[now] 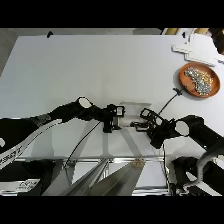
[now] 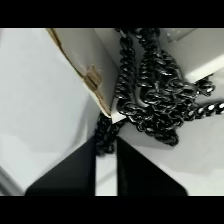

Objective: Fold the box and place the chain.

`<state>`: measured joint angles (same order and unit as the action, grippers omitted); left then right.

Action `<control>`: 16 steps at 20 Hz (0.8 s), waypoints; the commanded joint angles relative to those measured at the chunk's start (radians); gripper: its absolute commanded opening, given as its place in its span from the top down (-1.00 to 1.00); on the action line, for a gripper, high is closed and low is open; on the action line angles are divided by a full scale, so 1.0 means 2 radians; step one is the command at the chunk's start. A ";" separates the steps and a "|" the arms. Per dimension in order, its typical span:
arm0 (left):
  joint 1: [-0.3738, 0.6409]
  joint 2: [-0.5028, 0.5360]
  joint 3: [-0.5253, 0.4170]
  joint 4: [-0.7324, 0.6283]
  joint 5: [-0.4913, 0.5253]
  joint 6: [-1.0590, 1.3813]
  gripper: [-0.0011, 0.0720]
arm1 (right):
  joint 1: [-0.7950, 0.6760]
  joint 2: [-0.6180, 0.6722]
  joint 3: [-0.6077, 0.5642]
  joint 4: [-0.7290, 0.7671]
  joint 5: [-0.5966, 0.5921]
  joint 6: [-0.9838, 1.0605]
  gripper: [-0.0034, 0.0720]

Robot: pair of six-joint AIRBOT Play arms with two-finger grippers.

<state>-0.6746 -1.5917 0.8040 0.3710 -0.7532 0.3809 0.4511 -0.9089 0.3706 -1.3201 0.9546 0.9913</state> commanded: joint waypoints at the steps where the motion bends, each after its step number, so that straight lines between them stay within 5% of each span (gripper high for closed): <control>1: 0.000 0.000 0.000 0.000 0.000 0.000 0.28 | 0.000 -0.001 -0.001 -0.003 0.003 0.002 0.82; 10: 0.000 0.000 0.000 0.000 -0.001 0.000 0.28 | -0.013 0.035 0.161 -0.067 0.178 0.043 0.86; 16: 0.000 0.000 0.000 0.000 -0.001 0.000 0.28 | -0.013 0.035 0.244 0.048 0.128 0.052 0.86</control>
<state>-0.6746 -1.5917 0.8040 0.3710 -0.7551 0.3809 0.4274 -0.8413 0.7925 -1.3365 1.2560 1.0824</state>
